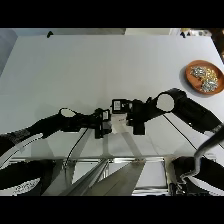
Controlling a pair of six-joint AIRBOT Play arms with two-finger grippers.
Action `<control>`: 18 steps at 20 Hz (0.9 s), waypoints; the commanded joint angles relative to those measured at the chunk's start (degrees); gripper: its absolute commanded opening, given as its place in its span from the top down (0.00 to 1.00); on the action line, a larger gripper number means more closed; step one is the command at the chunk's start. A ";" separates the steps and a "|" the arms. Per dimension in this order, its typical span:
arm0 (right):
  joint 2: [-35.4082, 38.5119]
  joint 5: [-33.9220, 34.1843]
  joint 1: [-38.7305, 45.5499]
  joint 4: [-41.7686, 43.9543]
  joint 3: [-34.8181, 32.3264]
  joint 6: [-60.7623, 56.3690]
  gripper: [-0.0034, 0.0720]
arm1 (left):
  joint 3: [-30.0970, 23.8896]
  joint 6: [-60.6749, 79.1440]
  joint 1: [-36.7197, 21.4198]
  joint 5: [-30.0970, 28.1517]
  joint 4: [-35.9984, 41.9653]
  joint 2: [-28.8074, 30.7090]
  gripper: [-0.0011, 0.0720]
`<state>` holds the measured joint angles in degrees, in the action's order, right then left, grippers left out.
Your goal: Fold the box and place the chain.
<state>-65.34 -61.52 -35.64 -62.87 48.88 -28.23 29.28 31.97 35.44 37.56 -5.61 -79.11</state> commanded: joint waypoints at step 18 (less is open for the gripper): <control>0.07 4.13 0.00 -4.81 -1.22 0.22 0.73 | 0.04 -0.04 0.02 -0.04 0.00 0.02 0.80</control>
<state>-65.45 -57.82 -35.64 -67.18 47.68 -28.01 29.30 31.79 35.44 37.34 -5.48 -79.11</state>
